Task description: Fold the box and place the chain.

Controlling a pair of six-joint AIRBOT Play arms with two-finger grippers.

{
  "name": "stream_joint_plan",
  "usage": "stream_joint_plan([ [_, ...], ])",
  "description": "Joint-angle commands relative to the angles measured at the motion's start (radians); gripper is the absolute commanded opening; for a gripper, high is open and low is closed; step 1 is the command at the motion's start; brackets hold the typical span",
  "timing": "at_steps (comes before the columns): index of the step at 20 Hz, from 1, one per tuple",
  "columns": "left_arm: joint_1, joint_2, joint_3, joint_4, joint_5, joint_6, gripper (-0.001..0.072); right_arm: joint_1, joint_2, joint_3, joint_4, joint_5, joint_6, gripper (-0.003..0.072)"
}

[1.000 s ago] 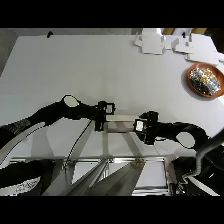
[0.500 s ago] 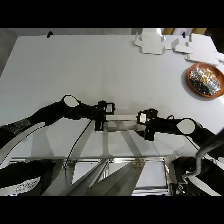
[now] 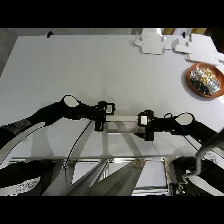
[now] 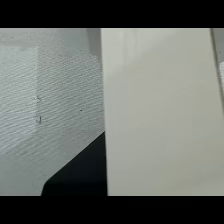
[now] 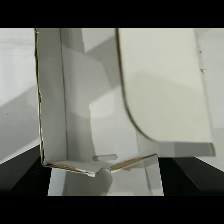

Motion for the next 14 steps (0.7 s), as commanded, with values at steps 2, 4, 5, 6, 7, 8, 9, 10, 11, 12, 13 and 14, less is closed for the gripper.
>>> stream_joint_plan([
  [2, 0.000, 0.000, 0.000, 0.000, 0.003, 0.000, 0.0011, -0.006, -0.055, 0.000, 0.063, 0.046, -0.091, 0.0660],
  [4, 0.000, 0.000, 0.000, 0.000, 0.003, 0.000, 0.0011, -0.007, -0.058, 0.000, 0.063, 0.043, -0.091, 0.0635],
  [5, 0.000, 0.000, 0.000, 0.000, 0.003, 0.000, 0.0011, -0.007, -0.061, 0.000, 0.068, 0.042, -0.091, 0.0633],
  [6, 0.000, 0.000, 0.000, 0.000, 0.003, 0.000, 0.0011, -0.007, -0.067, 0.000, 0.071, 0.039, -0.092, 0.0631],
  [7, 0.000, 0.000, 0.000, 0.000, 0.003, 0.000, 0.0011, -0.006, -0.076, 0.000, 0.073, 0.038, -0.097, 0.0630],
  [8, 0.000, 0.000, 0.000, 0.000, 0.003, 0.000, 0.0011, -0.006, -0.086, 0.000, 0.073, 0.039, -0.114, 0.0627],
  [9, 0.000, 0.000, 0.000, 0.000, 0.003, 0.000, 0.0011, -0.006, -0.095, 0.000, 0.073, 0.038, -0.117, 0.0585],
  [10, 0.000, 0.000, 0.000, 0.000, 0.003, 0.000, 0.0011, -0.006, -0.103, 0.000, 0.073, 0.034, -0.116, 0.0521],
  [11, 0.000, 0.000, 0.000, 0.000, 0.003, 0.000, 0.0011, -0.006, -0.108, 0.000, 0.073, 0.027, -0.116, 0.0511],
  [12, 0.000, 0.000, 0.000, 0.000, 0.003, 0.000, 0.0011, -0.007, -0.108, 0.000, 0.073, 0.013, -0.116, 0.0476],
  [13, 0.000, 0.000, 0.000, 0.000, 0.003, 0.000, 0.0011, -0.007, -0.108, 0.000, 0.073, 0.008, -0.116, 0.0417],
  [14, 0.000, 0.000, 0.000, 0.000, 0.003, 0.000, 0.0011, -0.007, -0.108, 0.000, 0.073, 0.008, -0.116, 0.0397],
])
